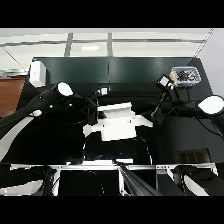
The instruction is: Fold the box and place the chain.
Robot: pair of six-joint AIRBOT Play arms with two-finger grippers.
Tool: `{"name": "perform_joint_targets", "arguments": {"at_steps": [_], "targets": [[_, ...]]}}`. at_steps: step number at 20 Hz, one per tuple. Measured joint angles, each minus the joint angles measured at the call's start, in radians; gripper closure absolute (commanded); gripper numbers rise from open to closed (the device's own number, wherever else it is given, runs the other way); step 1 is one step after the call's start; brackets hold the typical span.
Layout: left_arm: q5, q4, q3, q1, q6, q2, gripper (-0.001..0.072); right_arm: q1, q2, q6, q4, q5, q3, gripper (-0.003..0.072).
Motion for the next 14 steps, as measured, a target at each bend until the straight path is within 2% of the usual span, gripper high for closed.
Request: {"name": "perform_joint_targets", "arguments": {"at_steps": [8, 14], "targets": [[0.055, -0.001, -0.010, -0.016, 0.069, -0.066, 0.0682, 0.116, -0.021, -0.085, -0.018, -0.106, -0.137, -0.0004], [0.082, -0.001, -0.008, -0.032, 0.079, -0.101, 0.0682, 0.244, -0.064, -0.168, -0.160, -0.172, -0.174, -0.0004]]}}
